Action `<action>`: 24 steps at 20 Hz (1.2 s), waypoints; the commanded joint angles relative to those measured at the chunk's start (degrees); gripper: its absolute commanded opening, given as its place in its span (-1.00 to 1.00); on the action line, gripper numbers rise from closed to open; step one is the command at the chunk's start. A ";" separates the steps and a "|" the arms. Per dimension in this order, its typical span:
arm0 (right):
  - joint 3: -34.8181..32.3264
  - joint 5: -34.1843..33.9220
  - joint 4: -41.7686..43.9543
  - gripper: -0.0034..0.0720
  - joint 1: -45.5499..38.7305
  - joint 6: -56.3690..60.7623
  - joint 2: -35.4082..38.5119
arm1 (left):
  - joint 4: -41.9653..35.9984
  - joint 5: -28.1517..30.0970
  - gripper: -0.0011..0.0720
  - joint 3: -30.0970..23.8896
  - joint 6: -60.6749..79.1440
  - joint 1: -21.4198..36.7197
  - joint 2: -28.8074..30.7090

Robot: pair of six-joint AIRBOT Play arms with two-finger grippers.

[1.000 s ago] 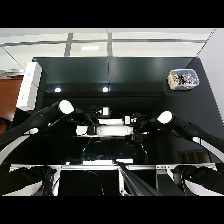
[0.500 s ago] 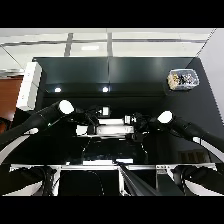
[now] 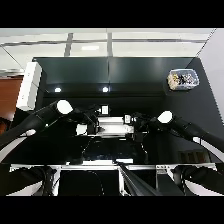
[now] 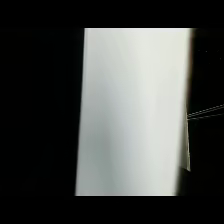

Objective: Fold the box and place the chain.

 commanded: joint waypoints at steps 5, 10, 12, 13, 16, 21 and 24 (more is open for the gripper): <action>0.07 0.20 -0.07 0.51 0.00 -0.02 0.04 | 16.72 -3.80 0.95 0.04 -20.72 0.09 9.86; 0.07 0.22 -0.07 0.17 0.00 -0.02 0.04 | 20.44 -12.70 0.95 0.04 -33.14 0.28 12.74; 0.07 0.22 -0.07 0.18 0.00 -0.02 0.02 | 19.32 -17.49 0.94 0.02 -36.65 0.48 12.70; 0.07 0.22 -0.07 0.18 0.00 -0.02 0.02 | 18.91 -19.87 0.87 0.02 -37.11 0.48 12.70; 0.07 0.22 -0.07 0.18 0.00 -0.02 0.04 | 15.23 -22.69 -0.38 0.02 -38.80 0.48 12.70; 0.07 0.22 -0.04 0.18 0.00 -0.02 0.04 | 1.92 -14.51 -0.89 -0.02 -38.32 0.46 12.31; 0.07 0.22 -0.04 0.18 0.00 -0.02 0.04 | -2.69 -7.63 -0.89 -0.02 -38.10 0.37 10.64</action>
